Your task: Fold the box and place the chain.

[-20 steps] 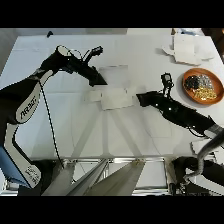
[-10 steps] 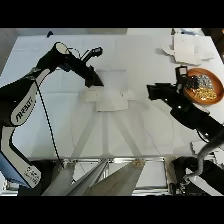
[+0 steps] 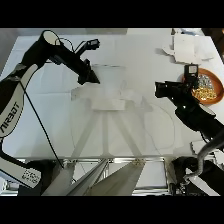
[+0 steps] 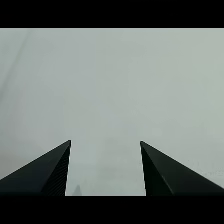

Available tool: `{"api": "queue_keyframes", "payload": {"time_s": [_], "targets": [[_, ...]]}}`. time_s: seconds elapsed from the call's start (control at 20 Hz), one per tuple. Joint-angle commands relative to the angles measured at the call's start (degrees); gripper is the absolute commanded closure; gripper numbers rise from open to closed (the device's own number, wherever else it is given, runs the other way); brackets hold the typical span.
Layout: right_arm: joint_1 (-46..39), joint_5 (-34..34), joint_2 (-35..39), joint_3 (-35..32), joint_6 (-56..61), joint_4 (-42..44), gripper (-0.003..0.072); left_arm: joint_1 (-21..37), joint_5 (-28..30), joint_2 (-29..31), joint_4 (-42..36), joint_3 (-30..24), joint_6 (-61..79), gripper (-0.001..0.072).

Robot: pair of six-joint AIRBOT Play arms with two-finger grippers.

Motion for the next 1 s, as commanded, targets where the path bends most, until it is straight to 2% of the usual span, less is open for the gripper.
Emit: {"api": "queue_keyframes", "payload": {"time_s": [0.0,0.15,0.25,0.35,0.55,0.75,0.95], "targets": [[0.0,-0.5,0.2,0.0,0.0,-0.1,0.0210,0.0,-3.6,3.5,0.5,0.0,-4.3,0.0707],[0.0,-0.5,0.2,0.0,0.0,-0.1,0.0210,-0.3,-6.6,4.1,-0.4,-0.1,-4.7,0.0706],[0.0,-0.5,0.2,0.0,0.0,-0.1,0.0210,-1.6,-4.9,4.2,-1.5,-1.4,-3.4,0.0706],[0.0,-0.5,0.2,0.0,0.0,-0.1,0.0210,-3.5,-0.9,4.3,-3.0,-4.4,2.9,0.0706],[0.0,-0.5,0.2,0.0,0.0,-0.1,0.0210,-4.1,8.7,4.3,-13.5,-14.3,24.2,0.0706],[0.0,-0.5,0.2,0.0,0.0,-0.1,0.0210,-4.1,19.5,4.2,-13.3,-21.5,25.7,0.0706],[0.0,-0.5,0.2,0.0,0.0,-0.1,0.0210,-3.9,24.6,4.1,-12.8,-25.4,30.0,0.0705]]}}
